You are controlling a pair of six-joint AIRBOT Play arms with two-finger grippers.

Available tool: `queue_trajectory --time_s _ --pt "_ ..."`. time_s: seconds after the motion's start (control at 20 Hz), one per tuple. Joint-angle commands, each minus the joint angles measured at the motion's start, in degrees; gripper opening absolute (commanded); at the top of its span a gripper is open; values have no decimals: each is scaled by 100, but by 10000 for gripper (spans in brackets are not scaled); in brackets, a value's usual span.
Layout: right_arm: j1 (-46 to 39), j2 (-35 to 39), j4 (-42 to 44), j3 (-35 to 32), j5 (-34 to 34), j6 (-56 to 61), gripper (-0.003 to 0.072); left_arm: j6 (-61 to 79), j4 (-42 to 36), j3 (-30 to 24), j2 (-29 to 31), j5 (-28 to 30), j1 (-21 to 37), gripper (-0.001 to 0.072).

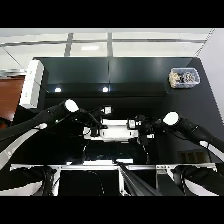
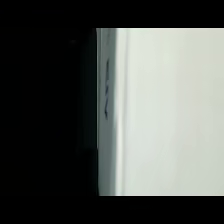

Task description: Fold the box and place the chain.

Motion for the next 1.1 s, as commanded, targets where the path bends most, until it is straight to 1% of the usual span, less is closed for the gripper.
queue_trajectory --time_s 0.0,0.35,0.55,0.7,1.05 --pt "-13 -105 46 -2 -13 -4 709 2 9 7 0 2 2 32" --pt "-42 -227 103 -2 -85 -4 708 0 11 7 0 2 2 32" --pt "-330 -227 125 -2 52 -11 708 0 9 7 0 -46 2 32" --pt "-315 -238 201 -2 55 -240 709 0 9 7 0 -26 2 32" --pt "-286 -243 291 -2 -42 -243 708 0 9 7 0 -28 2 32"
